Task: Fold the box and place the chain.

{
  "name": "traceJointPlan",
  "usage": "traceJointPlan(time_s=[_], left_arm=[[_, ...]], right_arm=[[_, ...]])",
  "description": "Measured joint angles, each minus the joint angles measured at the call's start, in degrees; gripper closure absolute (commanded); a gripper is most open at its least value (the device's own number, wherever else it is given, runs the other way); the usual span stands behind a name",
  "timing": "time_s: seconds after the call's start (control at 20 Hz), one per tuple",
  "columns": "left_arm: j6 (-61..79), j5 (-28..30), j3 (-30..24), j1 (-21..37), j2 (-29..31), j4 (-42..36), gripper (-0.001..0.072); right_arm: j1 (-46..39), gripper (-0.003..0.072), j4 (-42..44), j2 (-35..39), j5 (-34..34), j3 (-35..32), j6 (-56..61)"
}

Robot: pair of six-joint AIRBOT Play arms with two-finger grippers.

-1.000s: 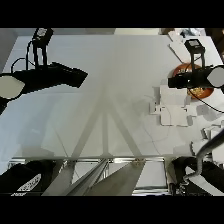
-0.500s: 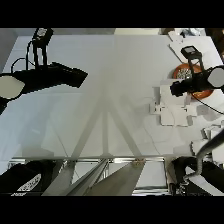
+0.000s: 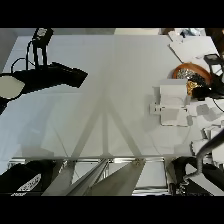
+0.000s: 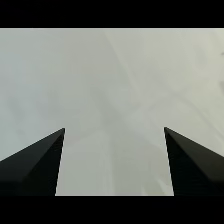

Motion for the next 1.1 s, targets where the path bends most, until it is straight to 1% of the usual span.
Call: traceJointPlan(time_s=[0.15, 0.35, 0.5, 0.65, 0.7, 0.75, 0.85, 0.9, 1.1], left_arm=[[0.0, 0.0, 0.0, 0.0, 0.0, 0.0, 0.0014], [0.0, 0.0, 0.0, 0.0, 0.0, 0.0, 0.0014], [0.0, 0.0, 0.0, 0.0, 0.0, 0.0, 0.0014], [0.0, 0.0, 0.0, 0.0, 0.0, 0.0, 0.0014], [0.0, 0.0, 0.0, 0.0, 0.0, 0.0, 0.0014], [0.0, 0.0, 0.0, 0.0, 0.0, 0.0, 0.0014], [0.0, 0.0, 0.0, 0.0, 0.0, 0.0, 0.0014], [0.0, 0.0, 0.0, 0.0, 0.0, 0.0, 0.0014], [0.0, 0.0, 0.0, 0.0, 0.0, 0.0, 0.0014]], right_arm=[[-7.6, 0.0275, 1.2, -1.2, 0.7, 0.1, -2.6], [-15.7, 0.0271, 6.1, -5.1, -0.2, 0.1, -7.5], [-18.6, 0.0272, 8.1, -9.8, -1.1, 0.2, -10.7], [-19.7, 0.0273, 9.3, -14.5, -1.9, 0.4, -13.3], [-19.9, 0.0285, 10.0, -15.9, -2.5, 0.4, -14.0], [-20.0, 0.0346, 10.6, -17.0, -3.0, 0.5, -14.7], [-20.2, 0.0585, 12.2, -18.8, -4.3, 0.5, -16.2], [-20.2, 0.0675, 12.9, -19.3, -4.7, 0.5, -16.6], [-20.2, 0.0675, 14.5, -20.3, -5.2, 1.4, -18.2]])
